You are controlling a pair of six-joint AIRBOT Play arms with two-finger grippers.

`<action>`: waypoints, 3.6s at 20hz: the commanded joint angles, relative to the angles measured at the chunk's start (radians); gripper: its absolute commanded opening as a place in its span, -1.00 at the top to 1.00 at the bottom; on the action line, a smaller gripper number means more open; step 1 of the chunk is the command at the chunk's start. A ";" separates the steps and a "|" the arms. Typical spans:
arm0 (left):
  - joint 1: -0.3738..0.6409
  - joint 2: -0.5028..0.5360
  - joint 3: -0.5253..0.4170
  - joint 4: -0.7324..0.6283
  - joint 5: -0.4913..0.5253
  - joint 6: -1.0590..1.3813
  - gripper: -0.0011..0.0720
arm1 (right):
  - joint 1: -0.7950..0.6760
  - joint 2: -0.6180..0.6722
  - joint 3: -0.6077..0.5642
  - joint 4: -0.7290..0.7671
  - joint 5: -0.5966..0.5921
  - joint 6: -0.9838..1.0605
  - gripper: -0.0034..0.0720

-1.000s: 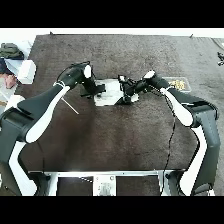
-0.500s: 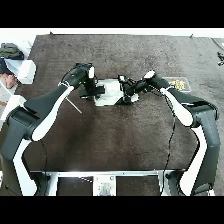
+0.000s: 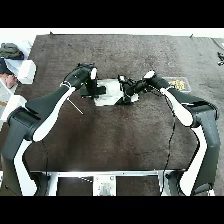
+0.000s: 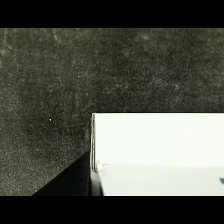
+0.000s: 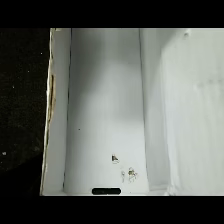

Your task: Fold the box and place the chain.

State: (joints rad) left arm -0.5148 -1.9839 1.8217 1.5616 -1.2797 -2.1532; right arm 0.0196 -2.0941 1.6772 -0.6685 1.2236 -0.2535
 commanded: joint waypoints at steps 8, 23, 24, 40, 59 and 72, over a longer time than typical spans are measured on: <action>-0.001 0.001 0.004 -0.014 -0.015 0.125 -0.21 | 0.000 0.000 0.000 0.000 0.000 -0.001 -0.21; 0.000 0.311 -0.024 -0.016 0.056 0.674 -0.21 | 0.000 0.000 0.000 0.000 0.000 -0.001 -0.21; 0.003 0.331 -0.051 -0.020 0.090 0.709 -0.21 | 0.000 0.000 0.000 0.000 0.000 -0.001 -0.21; 0.349 0.415 -0.487 -0.903 0.458 1.643 -0.20 | 0.000 0.000 0.000 0.000 0.000 -0.001 -0.21; 0.399 -0.008 -0.242 -0.993 0.006 2.514 -0.95 | 0.000 0.000 0.000 0.000 0.000 -0.001 -0.21; 0.399 -0.017 -0.327 -1.100 0.037 2.517 -0.95 | 0.000 0.000 0.000 0.000 0.000 -0.001 -0.21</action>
State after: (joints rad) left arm -0.1165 -2.0006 1.5166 0.5251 -1.2705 0.3607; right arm 0.0200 -2.0941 1.6772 -0.6689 1.2236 -0.2543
